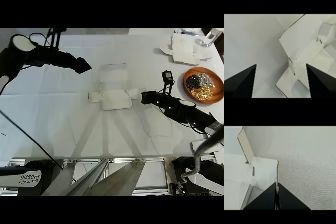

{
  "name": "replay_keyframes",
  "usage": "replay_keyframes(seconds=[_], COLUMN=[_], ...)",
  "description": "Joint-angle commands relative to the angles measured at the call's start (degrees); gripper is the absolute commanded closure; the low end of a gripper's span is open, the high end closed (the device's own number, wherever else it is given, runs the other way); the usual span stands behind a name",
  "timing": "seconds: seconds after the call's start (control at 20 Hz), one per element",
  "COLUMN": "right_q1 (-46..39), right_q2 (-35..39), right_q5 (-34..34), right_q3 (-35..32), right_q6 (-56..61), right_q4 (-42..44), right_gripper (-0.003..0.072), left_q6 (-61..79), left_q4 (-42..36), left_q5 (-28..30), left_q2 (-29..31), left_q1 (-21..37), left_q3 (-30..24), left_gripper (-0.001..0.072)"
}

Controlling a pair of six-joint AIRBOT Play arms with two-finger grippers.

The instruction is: Fold the box and place the chain.

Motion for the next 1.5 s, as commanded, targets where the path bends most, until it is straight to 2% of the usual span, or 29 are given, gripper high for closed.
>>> replay_keyframes(seconds=[0.0, 0.15, 0.3, 0.75, 0.85, 0.9, 1.05, 1.15, 1.25, 1.3, 1.35, 1.4, 1.45], right_q1=[-0.02, -0.02, -0.02, -0.02, -0.02, -0.02, -0.02, -0.02, -0.02, -0.02, -0.02, -0.02, -0.02], right_q2=[0.04, 0.04, 0.07, 0.04, 0.04, 0.04, 0.04, 0.04, 0.04, 0.04, 0.04, 0.04, 0.04], right_q5=[0.0, 0.0, 0.0, 0.0, 0.0, 0.0, 0.0, 0.0, 0.0, 0.0, 0.0, 0.0, 0.0], right_q3=[0.0, 0.0, 0.0, 0.0, 0.0, 0.0, 0.0, 0.0, 0.0, 0.0, 0.0, 0.0, 0.0], right_q6=[0.0, 0.0, 0.0, 0.0, 0.0, 0.0, 0.0, 0.0, 0.0, 0.0, 0.0, 0.0, 0.0], right_q4=[0.0, 0.0, 0.0, 0.02, 0.0, 0.0, 0.0, 0.0, 0.0, 0.0, 0.0, 0.0, 0.0], right_gripper=[0.0675, 0.0675, 0.0675, 0.0675, 0.0675, 0.0675, 0.0675, 0.0675, 0.0675, 0.0675, 0.0675, 0.0675, 0.0675], left_q6=[0.9, 0.96, 5.01, 10.71, 12.59, 13.64, 16.02, 16.09, 16.11, 16.74, 17.88, 19.1, 19.74], left_q4=[-0.59, -4.26, -11.85, -12.46, -12.41, -12.37, -8.28, -3.23, -2.16, -2.27, -2.27, -2.27, -2.29], left_q5=[-9.27, -13.03, -12.79, -8.15, -8.83, -9.75, -13.03, -13.75, -13.7, -13.55, -13.57, -13.62, -13.64], left_q2=[-12.17, -19.52, -23.15, -25.44, -25.51, -25.49, -25.49, -25.49, -25.49, -25.49, -25.49, -25.49, -25.49], left_q1=[0.44, 0.39, -0.02, -5.49, -6.27, -6.47, -7.15, -7.54, -7.67, -7.67, -7.69, -7.69, -7.69], left_q3=[9.86, 14.62, 15.08, 15.1, 15.1, 15.1, 15.1, 15.1, 15.1, 15.1, 15.1, 15.1, 15.1], left_gripper=[0.0013, 0.0012, 0.0013, 0.0014, 0.003, 0.0097, 0.0211, 0.0227, 0.0229, 0.0283, 0.0396, 0.0561, 0.0675])
